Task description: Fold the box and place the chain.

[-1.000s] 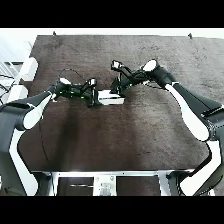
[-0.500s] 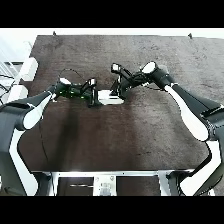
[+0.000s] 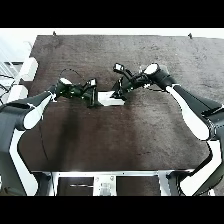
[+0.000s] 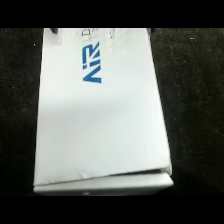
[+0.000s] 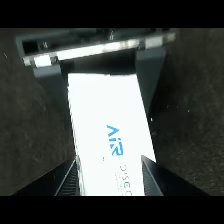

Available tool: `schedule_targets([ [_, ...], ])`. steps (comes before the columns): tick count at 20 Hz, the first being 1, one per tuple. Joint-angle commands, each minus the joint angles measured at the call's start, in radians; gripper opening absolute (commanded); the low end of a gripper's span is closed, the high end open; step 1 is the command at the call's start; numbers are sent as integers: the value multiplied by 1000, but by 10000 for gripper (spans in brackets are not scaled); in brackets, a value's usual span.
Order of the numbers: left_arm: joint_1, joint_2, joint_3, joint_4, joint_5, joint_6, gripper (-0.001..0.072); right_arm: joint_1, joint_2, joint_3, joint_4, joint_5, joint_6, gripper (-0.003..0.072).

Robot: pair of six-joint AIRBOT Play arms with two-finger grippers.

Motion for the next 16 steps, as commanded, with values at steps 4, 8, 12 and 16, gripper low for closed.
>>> schedule_targets([
  [4, 1, 0, 0, -4, 12, -5, 358, -46, 1, 2, 174, 87, -41, 510],
  [8, 1, 0, 0, -5, 13, -5, 358, -53, -22, 2, 185, 77, -2, 7],
  [12, 1, 0, 0, -5, 13, -5, 358, -48, -88, 1, 115, 78, 107, 7],
  [16, 1, 0, 0, -5, 13, -5, 358, -21, -117, -2, 35, 80, 148, 6],
])
